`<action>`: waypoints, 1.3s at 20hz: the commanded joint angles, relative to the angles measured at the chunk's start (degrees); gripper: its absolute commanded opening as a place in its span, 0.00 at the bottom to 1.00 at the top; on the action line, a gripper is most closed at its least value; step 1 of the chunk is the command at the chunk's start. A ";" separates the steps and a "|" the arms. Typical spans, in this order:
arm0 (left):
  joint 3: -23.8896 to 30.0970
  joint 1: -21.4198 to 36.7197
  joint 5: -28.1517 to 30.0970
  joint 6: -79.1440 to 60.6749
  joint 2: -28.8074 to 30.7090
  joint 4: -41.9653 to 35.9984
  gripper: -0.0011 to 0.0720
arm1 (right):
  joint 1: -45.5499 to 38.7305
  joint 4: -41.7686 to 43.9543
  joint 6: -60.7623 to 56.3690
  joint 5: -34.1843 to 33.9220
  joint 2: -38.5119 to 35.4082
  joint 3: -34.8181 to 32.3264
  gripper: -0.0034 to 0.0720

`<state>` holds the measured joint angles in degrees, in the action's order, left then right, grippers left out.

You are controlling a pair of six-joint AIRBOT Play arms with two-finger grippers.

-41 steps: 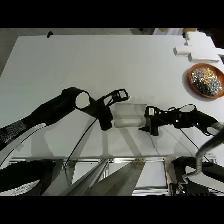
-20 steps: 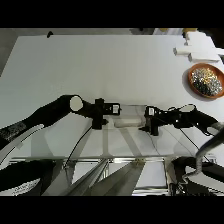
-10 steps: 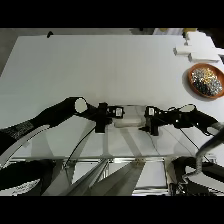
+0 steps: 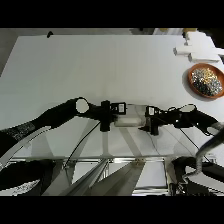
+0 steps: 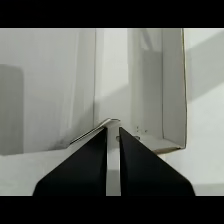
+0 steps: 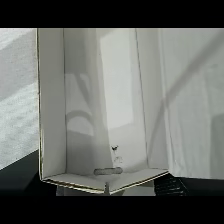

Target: Fold the box and place the chain.

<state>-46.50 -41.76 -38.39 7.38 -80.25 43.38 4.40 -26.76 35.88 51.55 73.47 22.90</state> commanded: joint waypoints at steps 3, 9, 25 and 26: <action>0.00 -0.50 0.57 -2.71 -0.20 -4.59 0.36 | 0.04 0.00 0.02 0.07 -0.04 0.02 0.57; 0.02 1.38 1.44 -2.84 0.87 1.33 0.46 | 0.04 0.00 0.02 0.07 -0.04 0.02 0.57; 1.14 1.27 -2.16 -7.54 2.29 0.50 0.36 | 0.04 0.00 0.02 0.07 -0.04 0.02 0.57; 1.14 0.83 -1.53 -9.22 1.70 -0.57 0.36 | 0.04 0.00 0.02 0.07 -0.04 0.02 0.57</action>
<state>-45.41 -39.75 -41.63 1.93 -77.82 46.35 4.40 -26.79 35.94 51.62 73.47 22.90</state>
